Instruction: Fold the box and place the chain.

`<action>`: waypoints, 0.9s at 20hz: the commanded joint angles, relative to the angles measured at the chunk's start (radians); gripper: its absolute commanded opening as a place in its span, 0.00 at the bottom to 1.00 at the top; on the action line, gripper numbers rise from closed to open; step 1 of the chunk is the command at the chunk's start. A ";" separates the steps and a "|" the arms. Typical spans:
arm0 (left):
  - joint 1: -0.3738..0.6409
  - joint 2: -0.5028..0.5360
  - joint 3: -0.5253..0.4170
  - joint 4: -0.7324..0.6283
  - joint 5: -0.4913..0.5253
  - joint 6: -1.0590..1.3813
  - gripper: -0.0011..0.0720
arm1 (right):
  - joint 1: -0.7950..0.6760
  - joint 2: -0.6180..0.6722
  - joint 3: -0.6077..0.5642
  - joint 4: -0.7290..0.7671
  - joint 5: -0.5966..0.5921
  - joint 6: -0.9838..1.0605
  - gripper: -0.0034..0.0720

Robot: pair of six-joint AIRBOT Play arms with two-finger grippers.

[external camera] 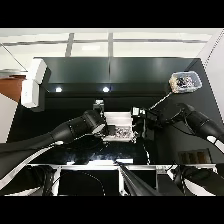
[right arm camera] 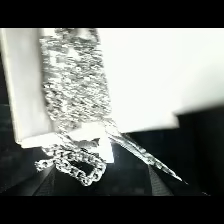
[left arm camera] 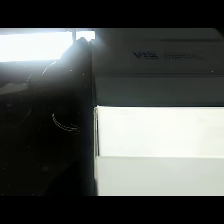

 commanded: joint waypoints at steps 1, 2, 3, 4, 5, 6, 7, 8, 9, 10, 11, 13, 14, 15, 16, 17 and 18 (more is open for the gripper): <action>0.001 0.000 0.000 0.000 0.001 0.000 0.06 | 0.027 -0.018 -0.001 -0.007 0.016 -0.023 1.00; 0.001 0.000 0.000 0.000 0.001 0.000 0.06 | 0.027 -0.026 -0.001 -0.009 0.023 -0.023 1.00; 0.001 0.000 0.000 0.000 0.001 0.000 0.06 | 0.027 -0.034 -0.001 -0.010 0.033 -0.023 1.00; 0.001 0.000 0.000 0.000 0.002 0.000 0.06 | 0.027 -0.042 -0.001 -0.010 0.045 -0.023 1.00; 0.001 0.000 0.000 0.000 0.002 0.000 0.06 | 0.027 -0.049 -0.001 -0.010 0.053 -0.024 1.00; 0.001 0.000 0.000 0.000 0.002 0.000 0.06 | 0.027 -0.053 -0.001 -0.010 0.052 -0.023 1.00; 0.001 0.000 0.000 0.000 0.002 0.000 0.06 | 0.027 -0.055 -0.001 -0.009 0.049 -0.023 1.00; 0.001 0.000 0.000 0.000 0.002 0.000 0.06 | 0.027 -0.057 -0.001 -0.009 0.047 -0.023 1.00; 0.001 0.000 0.000 0.000 0.002 0.000 0.06 | 0.027 -0.060 -0.002 -0.009 0.047 -0.023 1.00; 0.001 0.000 0.000 0.001 0.002 0.000 0.06 | 0.027 -0.063 -0.002 -0.008 0.047 -0.023 1.00; 0.001 0.000 0.000 0.001 0.002 0.000 0.06 | 0.027 -0.064 -0.005 -0.006 0.048 -0.024 1.00; 0.001 0.000 0.000 0.001 0.002 0.000 0.06 | 0.027 -0.064 -0.016 -0.002 0.053 -0.024 1.00; 0.001 0.000 0.000 0.001 0.002 0.000 0.06 | 0.027 -0.064 -0.025 -0.002 0.060 -0.024 1.00; 0.001 0.000 0.000 0.001 0.002 0.000 0.06 | 0.027 -0.064 -0.035 -0.002 0.068 -0.024 1.00; 0.001 0.000 0.000 0.001 0.002 0.000 0.06 | 0.027 -0.064 -0.042 -0.002 0.074 -0.024 1.00; 0.001 0.000 0.000 0.001 0.002 0.000 0.06 | 0.027 -0.064 -0.047 -0.002 0.082 -0.024 1.00; 0.001 0.000 0.000 0.001 0.002 0.000 0.06 | 0.027 -0.064 -0.048 -0.002 0.086 -0.024 1.00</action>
